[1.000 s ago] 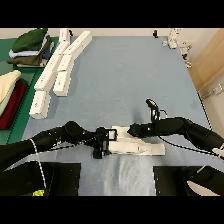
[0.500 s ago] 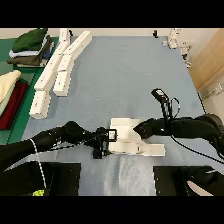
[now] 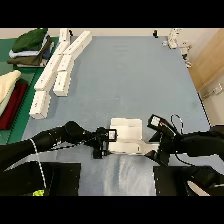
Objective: Fold the box.
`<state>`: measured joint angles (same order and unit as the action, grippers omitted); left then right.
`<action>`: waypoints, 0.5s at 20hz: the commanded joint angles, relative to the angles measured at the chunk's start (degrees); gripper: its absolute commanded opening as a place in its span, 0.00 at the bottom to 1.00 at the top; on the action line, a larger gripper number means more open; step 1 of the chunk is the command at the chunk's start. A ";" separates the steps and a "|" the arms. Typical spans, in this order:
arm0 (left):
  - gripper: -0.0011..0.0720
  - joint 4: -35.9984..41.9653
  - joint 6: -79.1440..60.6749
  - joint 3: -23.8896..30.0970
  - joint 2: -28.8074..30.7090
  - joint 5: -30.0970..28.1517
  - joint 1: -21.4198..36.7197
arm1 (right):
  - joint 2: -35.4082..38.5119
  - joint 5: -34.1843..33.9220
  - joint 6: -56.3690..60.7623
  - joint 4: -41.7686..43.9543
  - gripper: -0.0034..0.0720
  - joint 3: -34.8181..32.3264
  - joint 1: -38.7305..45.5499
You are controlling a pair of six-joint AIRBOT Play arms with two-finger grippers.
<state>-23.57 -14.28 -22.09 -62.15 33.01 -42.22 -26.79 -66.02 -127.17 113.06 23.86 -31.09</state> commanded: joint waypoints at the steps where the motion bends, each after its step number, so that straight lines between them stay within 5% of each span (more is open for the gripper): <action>1: 0.71 0.00 0.00 -0.04 -0.02 0.00 0.04 | 0.68 7.54 -17.03 -2.64 0.94 -5.29 -0.04; 8: 0.71 0.00 0.00 -0.04 -0.02 0.00 0.04 | -0.98 17.59 -29.53 2.54 0.98 -11.32 -0.07; 10: 0.71 0.00 0.00 -0.04 -0.02 0.00 0.04 | -2.38 19.39 -31.89 3.63 0.86 -11.32 -0.07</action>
<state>-23.55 -14.24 -22.09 -62.15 33.04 -42.22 -27.86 -50.39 -153.91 115.07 13.39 -31.09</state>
